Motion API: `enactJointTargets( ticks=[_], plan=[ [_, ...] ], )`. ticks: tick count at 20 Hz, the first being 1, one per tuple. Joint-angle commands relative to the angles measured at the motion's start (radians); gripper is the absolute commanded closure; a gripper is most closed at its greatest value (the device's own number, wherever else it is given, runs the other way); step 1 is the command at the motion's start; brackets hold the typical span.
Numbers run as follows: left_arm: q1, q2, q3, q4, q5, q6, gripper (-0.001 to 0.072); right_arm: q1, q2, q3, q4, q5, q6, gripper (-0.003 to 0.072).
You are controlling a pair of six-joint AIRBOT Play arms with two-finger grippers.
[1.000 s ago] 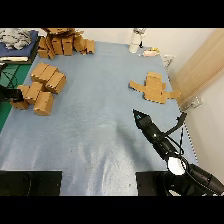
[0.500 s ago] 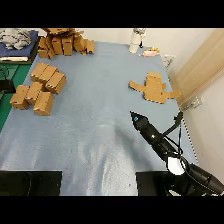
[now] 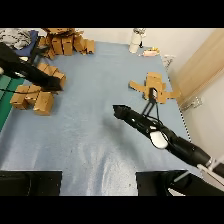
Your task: Fold the box.
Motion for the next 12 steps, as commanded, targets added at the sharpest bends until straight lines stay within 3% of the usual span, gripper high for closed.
enactJointTargets(
  ticks=[1, 5, 9, 12],
  plan=[
    [-0.202, 0.002, -0.078, -0.105, 0.076, 0.016, 0.0696, -0.047, -0.137, 0.151, -0.144, 0.177, -0.004, 0.0682],
    [-0.323, -0.019, -0.111, -0.173, 0.133, 0.037, 0.0695, -0.046, -0.169, 0.190, -0.179, 0.190, -0.055, 0.0681],
    [-0.339, -0.027, -0.111, -0.173, 0.146, 0.033, 0.0694, -0.046, -0.163, 0.190, -0.158, 0.302, -0.046, 0.0681],
    [-0.340, -0.027, -0.111, -0.172, 0.143, 0.030, 0.0694, -0.046, -0.163, 0.190, -0.158, 0.306, -0.046, 0.0681]
  ],
)
